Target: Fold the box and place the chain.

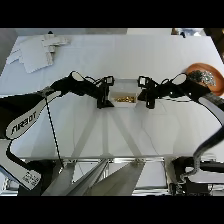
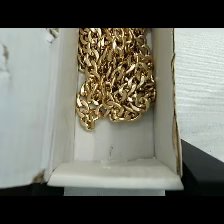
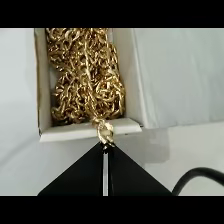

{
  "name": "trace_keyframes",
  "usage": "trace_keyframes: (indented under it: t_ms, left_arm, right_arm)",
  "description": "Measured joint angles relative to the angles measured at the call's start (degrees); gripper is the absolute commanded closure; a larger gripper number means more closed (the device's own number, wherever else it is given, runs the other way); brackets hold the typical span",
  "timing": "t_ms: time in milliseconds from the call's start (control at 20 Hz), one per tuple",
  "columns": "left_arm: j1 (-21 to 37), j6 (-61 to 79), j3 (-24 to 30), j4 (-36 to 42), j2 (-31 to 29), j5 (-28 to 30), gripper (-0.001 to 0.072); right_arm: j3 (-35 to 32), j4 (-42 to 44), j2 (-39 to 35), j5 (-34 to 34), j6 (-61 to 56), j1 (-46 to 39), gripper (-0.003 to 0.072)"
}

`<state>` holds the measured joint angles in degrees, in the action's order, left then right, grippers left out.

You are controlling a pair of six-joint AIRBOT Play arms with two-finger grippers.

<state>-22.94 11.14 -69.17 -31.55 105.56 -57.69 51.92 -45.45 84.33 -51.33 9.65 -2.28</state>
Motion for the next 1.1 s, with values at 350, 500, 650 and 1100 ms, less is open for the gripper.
trace_keyframes:
  t_ms: [350, 500, 650, 1100]
  left_arm:
    - [0.00, -0.02, 0.00, 0.02, 0.00, 0.00, 0.0432]
    - [0.00, -0.02, 0.00, 0.02, 0.00, 0.00, 0.0432]
    - [0.00, -0.02, 0.00, 0.02, 0.00, 0.00, 0.0432]
    - [0.00, -0.02, 0.00, 0.02, 0.00, 0.00, 0.0432]
  right_arm:
    - [0.00, 2.38, -6.25, -5.90, -9.90, 0.28, 0.0672]
    - [0.00, 6.93, -6.99, -6.40, -11.45, 2.23, 0.0519]
    - [0.00, 9.14, -7.30, -3.96, -14.14, 4.92, 0.0256]
    - [8.70, 10.54, -8.37, -17.51, -32.52, 0.79, 0.0350]
